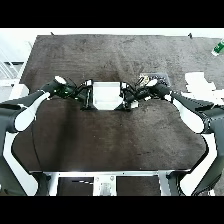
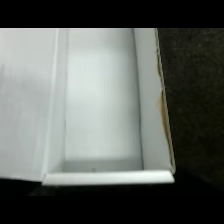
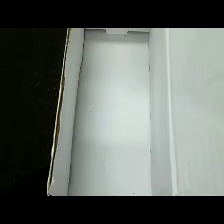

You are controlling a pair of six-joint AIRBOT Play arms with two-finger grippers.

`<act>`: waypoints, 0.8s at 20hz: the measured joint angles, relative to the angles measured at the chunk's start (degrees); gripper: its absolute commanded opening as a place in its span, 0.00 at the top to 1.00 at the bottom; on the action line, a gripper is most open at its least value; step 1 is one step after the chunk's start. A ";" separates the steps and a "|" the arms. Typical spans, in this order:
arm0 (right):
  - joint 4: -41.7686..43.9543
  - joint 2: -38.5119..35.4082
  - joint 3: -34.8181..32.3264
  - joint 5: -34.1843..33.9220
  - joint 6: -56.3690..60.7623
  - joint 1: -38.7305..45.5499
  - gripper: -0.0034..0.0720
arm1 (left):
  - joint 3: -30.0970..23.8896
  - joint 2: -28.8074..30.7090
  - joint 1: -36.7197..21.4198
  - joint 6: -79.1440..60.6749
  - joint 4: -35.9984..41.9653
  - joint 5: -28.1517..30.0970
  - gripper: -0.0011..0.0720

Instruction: Fold the box and place the chain.

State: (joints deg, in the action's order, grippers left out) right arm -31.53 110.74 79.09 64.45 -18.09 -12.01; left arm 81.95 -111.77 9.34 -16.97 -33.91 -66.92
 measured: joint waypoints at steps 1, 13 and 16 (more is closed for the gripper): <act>0.00 0.00 0.00 0.00 0.00 0.00 0.22 | 0.00 0.00 0.00 0.00 0.00 0.00 0.32; -0.17 -0.57 0.00 0.15 -0.17 0.76 0.01 | 0.00 0.00 0.04 -0.02 0.09 0.35 0.32; -0.66 -1.46 0.00 0.17 -0.15 1.64 0.01 | 0.00 0.00 0.04 0.07 0.15 0.50 0.32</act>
